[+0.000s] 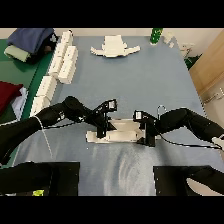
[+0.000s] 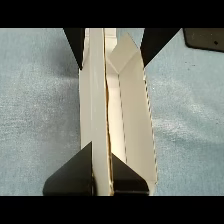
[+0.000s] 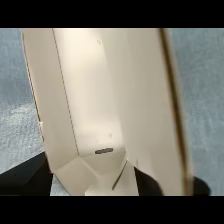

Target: Fold the box.

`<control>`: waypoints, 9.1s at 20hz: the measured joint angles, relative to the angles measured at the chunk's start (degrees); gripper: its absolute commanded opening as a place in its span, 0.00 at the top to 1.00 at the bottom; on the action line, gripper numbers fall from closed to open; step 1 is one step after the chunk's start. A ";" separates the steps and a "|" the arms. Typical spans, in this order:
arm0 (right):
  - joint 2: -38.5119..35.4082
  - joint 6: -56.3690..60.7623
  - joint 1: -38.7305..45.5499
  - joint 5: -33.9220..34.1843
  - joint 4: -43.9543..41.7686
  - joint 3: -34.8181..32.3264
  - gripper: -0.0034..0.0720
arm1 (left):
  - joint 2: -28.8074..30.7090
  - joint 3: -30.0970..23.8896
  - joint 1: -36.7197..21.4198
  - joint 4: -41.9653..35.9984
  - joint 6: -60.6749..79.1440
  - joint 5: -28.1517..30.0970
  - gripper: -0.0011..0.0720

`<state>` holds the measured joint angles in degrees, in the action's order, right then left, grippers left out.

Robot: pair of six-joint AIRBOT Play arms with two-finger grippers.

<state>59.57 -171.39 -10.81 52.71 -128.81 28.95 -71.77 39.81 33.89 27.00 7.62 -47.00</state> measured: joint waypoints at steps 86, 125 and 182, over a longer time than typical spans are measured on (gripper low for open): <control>0.35 -0.76 -3.80 -9.60 0.90 -3.21 0.28 | 0.00 0.00 0.00 -0.02 0.00 0.00 0.97; 0.35 -0.72 -3.80 -7.98 1.11 -3.19 0.28 | 10.32 -0.02 -5.46 15.13 -34.36 -6.78 0.50; 0.35 -0.74 -3.82 -8.07 1.14 -3.21 0.28 | 28.79 0.94 14.58 33.00 -84.19 -5.55 0.97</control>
<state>59.92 -172.13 -14.63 44.64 -127.68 25.74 -42.98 40.75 48.47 60.01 -76.58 -52.56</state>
